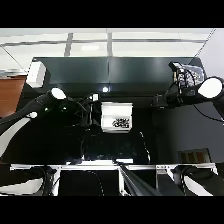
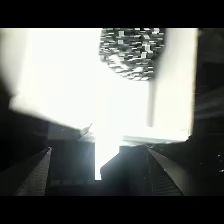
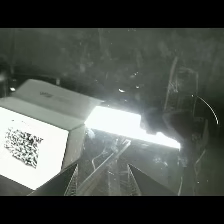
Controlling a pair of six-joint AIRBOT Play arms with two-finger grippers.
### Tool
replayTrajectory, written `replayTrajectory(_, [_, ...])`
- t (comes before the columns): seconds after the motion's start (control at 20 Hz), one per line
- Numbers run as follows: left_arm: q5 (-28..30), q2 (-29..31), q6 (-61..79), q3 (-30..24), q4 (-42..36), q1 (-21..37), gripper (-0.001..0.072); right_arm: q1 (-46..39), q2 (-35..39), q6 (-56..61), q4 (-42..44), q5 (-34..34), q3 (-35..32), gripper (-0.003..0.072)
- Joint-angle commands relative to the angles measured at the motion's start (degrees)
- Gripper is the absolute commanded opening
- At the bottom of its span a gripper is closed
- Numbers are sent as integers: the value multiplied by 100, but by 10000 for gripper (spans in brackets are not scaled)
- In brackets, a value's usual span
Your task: Fold the box and place the chain.
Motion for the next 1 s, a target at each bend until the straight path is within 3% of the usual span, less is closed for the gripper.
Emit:
replayTrajectory(0.0, [-35,-94,-188,33,85,-94,716,0,-2,0,42,-68,-2,366])
replayTrajectory(0.25, [-153,-94,-186,31,385,-273,714,0,-2,0,44,-79,-2,365])
replayTrajectory(0.5, [-129,-94,-184,31,48,-321,714,0,-2,0,44,-42,-2,365])
replayTrajectory(0.8, [326,-111,-118,31,-57,-645,700,0,-2,-2,42,-96,-2,366])
replayTrajectory(0.85, [407,-118,-125,31,-2,-675,641,0,-2,-2,42,-175,-2,365])
replayTrajectory(0.9, [426,-118,-122,33,22,-675,491,0,-2,-2,42,-286,-2,366])
replayTrajectory(0.95, [435,-118,-122,33,22,-675,446,0,-2,-2,44,-435,-2,367])
